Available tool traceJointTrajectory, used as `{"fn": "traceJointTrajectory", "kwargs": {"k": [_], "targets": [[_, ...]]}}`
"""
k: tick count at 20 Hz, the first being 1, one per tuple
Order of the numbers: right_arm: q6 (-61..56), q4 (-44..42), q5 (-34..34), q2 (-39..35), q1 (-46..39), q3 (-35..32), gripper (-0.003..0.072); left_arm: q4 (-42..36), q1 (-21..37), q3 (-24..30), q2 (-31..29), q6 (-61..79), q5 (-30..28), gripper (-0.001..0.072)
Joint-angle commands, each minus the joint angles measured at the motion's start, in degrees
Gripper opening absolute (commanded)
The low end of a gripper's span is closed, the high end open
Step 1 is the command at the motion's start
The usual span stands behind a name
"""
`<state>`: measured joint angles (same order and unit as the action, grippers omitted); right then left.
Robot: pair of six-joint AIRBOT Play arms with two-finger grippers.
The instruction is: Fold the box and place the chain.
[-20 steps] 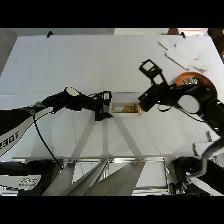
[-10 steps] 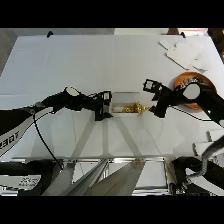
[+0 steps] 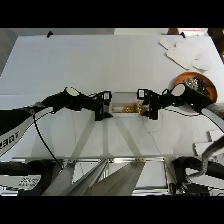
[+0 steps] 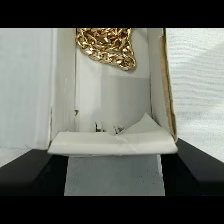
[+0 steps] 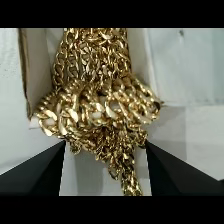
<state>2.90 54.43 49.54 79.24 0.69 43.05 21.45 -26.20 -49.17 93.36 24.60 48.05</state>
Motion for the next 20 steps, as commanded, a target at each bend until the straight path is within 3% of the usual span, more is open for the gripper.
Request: {"fn": "traceJointTrajectory", "kwargs": {"k": [1, 5, 7, 10, 13, 20], "targets": [[2.3, -1.4, -1.8, 1.1, 0.0, 0.0, 0.0481, 0.0, 0.0, 0.0, 0.0, 0.0, 0.0, 0.0156], [2.3, -3.3, -2.2, 1.3, 0.0, 0.0, 0.024, 0.0, 0.0, 0.0, 0.0, 0.0, 0.0, 0.0156], [2.1, -3.2, -2.2, 1.3, 0.0, 0.0, 0.0034, 0.0, 0.0, 0.0, 0.0, 0.0, 0.0, 0.0156], [-0.5, -3.0, -2.1, 1.2, 0.0, 0.0, 0.001, 0.0, 0.0, 0.0, 0.0, 0.0, 0.0, 0.0156], [-4.6, 2.4, -2.1, -0.2, 0.7, 0.0, 0.0009, 0.0, 0.0, 0.0, 0.0, 0.0, 0.0, 0.0156], [-18.2, 7.2, -0.7, -9.2, 3.2, 0.0, 0.0009, 0.0, 0.0, 0.0, 0.0, 0.0, 0.0, 0.0156]]}}
